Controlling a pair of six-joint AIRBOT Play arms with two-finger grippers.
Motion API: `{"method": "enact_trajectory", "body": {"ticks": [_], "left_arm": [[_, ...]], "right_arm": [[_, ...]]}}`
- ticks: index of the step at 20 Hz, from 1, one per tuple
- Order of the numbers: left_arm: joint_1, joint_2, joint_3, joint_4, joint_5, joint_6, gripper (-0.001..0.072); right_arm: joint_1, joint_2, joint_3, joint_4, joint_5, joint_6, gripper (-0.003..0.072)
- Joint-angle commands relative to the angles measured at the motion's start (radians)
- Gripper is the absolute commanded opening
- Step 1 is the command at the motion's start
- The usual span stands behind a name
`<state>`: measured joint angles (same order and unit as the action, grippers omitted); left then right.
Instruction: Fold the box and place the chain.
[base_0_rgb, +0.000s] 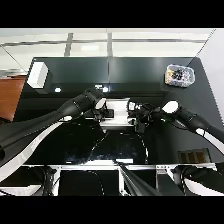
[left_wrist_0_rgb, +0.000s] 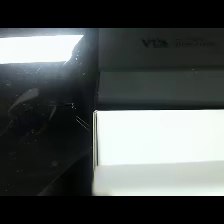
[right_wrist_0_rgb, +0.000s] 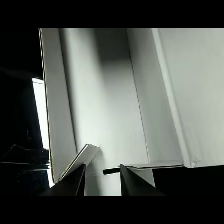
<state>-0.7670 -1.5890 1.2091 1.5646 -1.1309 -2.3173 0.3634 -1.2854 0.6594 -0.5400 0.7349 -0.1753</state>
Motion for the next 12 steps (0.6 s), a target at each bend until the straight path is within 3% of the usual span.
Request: {"method": "enact_trajectory", "body": {"ticks": [1, 12], "left_arm": [[0.000, 0.000, 0.001, -0.003, 0.001, 0.001, 0.0025], [-0.001, 0.000, 0.001, -0.003, 0.004, 0.001, 0.0025]], "right_arm": [[0.000, -0.002, 0.000, 0.005, -0.005, -0.023, 0.0257], [0.002, -0.030, 0.000, 0.130, -0.018, -0.180, 0.0257]]}}
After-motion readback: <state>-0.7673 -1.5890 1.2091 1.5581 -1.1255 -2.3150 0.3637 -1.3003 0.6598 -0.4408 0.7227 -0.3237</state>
